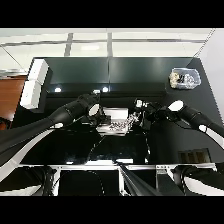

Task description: Fold the box and place the chain.

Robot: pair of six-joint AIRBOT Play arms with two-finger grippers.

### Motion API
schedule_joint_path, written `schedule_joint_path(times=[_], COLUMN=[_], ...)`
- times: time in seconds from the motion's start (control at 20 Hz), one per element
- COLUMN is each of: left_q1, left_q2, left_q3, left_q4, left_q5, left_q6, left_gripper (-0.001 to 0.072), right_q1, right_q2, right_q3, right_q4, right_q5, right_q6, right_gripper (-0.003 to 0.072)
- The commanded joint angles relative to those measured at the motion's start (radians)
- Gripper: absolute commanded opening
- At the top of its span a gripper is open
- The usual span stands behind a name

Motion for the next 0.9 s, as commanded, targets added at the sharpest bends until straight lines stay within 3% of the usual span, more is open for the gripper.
schedule_joint_path(times=[0.0,0.05,0.15,0.2,0.25,0.3,0.35,0.55,0.85], left_q1=[0.001,0.001,0.001,0.001,0.001,0.001,0.001,0.001,0.001], left_q2=[-0.001,-0.001,-0.001,-0.001,-0.001,-0.001,-0.001,-0.001,-0.001], left_q3=[0.000,0.000,0.000,0.000,0.000,0.000,0.000,0.000,0.000], left_q4=[0.000,0.000,0.000,0.000,0.000,0.000,0.000,0.000,0.000], left_q5=[0.000,0.000,0.000,0.000,0.000,0.000,0.000,0.000,0.000], left_q6=[0.000,0.000,0.000,0.000,0.000,0.000,0.000,0.000,0.000], left_gripper=[0.0029,0.0029,0.0029,0.0029,0.0029,0.0029,0.0029,0.0029,0.0029], right_q1=[-0.001,-0.001,-0.001,-0.001,-0.001,-0.001,-0.001,-0.002,-0.002], right_q2=[-0.004,-0.004,-0.004,-0.004,-0.004,-0.003,-0.003,0.041,0.315], right_q3=[0.000,0.000,0.000,0.000,0.000,0.000,0.000,0.000,0.000], right_q4=[-0.008,-0.008,-0.008,-0.008,-0.008,-0.008,-0.008,-0.008,-0.072], right_q5=[-0.012,-0.013,-0.027,-0.030,-0.031,-0.030,-0.030,-0.031,0.068], right_q6=[0.009,0.023,0.044,0.060,0.073,0.078,0.087,0.269,0.569], right_gripper=[0.0669,0.0544,0.0509,0.0415,0.0305,0.0064,0.0011,0.0011,0.0010])
